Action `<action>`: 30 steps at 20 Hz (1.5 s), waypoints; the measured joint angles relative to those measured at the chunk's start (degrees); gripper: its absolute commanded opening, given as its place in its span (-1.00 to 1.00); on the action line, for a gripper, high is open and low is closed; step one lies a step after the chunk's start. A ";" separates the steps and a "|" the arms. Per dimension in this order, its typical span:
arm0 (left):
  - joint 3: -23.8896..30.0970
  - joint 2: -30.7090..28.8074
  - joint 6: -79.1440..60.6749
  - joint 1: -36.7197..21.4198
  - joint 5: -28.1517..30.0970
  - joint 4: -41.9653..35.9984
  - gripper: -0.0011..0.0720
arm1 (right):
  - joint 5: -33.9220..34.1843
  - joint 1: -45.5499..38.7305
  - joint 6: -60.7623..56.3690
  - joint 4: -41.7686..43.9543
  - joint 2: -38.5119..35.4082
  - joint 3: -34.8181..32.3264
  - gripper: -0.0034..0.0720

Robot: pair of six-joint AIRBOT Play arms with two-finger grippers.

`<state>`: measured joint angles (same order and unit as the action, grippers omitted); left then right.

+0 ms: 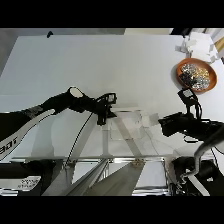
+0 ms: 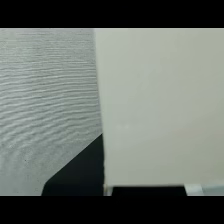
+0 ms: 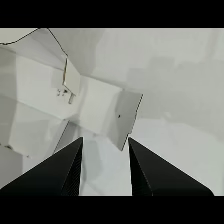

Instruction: Fold the box and place the chain.

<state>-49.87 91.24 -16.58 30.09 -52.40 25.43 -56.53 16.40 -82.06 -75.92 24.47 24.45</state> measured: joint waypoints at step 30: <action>-4.28 1.84 5.05 -0.02 -1.03 5.38 -0.94 | 0.22 0.00 0.00 -0.04 0.00 0.00 -0.07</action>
<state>-54.15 93.08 -11.53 30.06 -53.43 30.81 -56.31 16.40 -82.06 -75.96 24.47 24.45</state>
